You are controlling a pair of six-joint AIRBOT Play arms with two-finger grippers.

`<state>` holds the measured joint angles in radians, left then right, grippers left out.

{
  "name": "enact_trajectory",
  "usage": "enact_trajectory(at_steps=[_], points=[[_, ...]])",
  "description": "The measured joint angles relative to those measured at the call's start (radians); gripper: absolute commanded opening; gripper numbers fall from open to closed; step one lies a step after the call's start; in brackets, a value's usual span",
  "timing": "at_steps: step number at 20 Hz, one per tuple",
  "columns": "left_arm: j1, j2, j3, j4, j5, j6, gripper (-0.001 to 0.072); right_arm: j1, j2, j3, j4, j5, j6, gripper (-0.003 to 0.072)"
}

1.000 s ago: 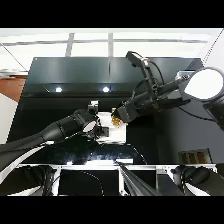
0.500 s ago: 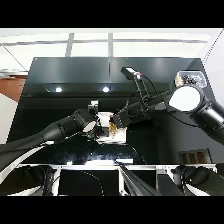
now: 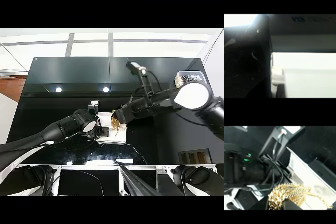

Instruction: Fold the box and place the chain.

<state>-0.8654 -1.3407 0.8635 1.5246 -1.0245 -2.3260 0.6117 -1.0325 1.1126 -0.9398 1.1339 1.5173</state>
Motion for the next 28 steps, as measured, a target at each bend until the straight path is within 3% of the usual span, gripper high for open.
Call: enact_trajectory(at_steps=[7,17,28], points=[[0.0,0.0,0.0,0.0,-0.001,0.0,0.0029,-0.033,0.051,0.094,0.016,0.116,0.002,0.0039],[0.0,0.0,0.0,0.0,-0.001,0.0,0.0029,-0.034,0.053,0.093,0.046,0.133,0.001,0.0039],[0.0,0.0,0.0,0.0,-0.001,0.0,0.0029,-0.028,0.044,-0.251,0.056,-0.119,0.064,0.0039]])
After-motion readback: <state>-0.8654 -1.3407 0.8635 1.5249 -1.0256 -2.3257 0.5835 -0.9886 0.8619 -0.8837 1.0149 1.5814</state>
